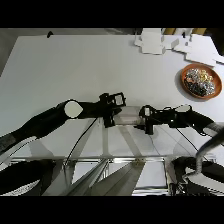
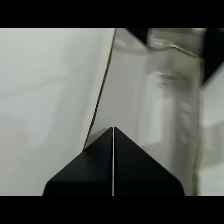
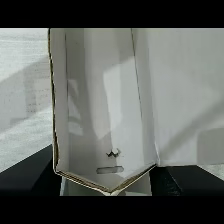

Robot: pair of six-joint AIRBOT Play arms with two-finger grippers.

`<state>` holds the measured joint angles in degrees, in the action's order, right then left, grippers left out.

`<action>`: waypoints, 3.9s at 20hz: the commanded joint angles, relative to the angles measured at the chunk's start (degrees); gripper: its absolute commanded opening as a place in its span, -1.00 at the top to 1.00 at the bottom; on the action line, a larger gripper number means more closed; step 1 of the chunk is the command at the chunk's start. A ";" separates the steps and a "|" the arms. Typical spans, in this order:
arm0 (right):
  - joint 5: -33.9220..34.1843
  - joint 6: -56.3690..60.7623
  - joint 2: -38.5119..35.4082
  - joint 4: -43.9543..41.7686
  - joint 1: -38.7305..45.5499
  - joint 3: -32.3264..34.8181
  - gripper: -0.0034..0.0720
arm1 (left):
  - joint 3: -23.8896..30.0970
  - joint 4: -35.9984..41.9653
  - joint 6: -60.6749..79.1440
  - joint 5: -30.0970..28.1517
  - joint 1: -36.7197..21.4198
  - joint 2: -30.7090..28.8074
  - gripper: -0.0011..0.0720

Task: Fold the box and place the chain.

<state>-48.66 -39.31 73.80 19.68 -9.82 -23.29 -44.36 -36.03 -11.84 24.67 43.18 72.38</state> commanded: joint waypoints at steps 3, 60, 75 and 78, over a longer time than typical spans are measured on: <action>-0.02 0.00 -0.07 -0.02 0.00 0.02 0.01 | -0.94 2.86 -0.20 -2.82 -2.93 8.83 0.97; 0.00 0.00 -0.07 -0.02 0.00 0.02 0.01 | 4.48 2.51 20.85 13.44 -5.88 6.03 0.42; 0.00 0.00 -0.07 -0.02 0.00 0.02 0.01 | 4.48 1.88 7.02 12.59 -5.09 4.11 0.03; -0.02 0.00 -0.07 -0.02 0.00 0.02 0.01 | 4.48 -0.55 -0.37 14.80 -6.75 0.28 0.68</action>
<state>-48.60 -39.31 73.78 19.66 -9.82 -23.29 -39.81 -34.41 -4.95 37.65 37.52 75.37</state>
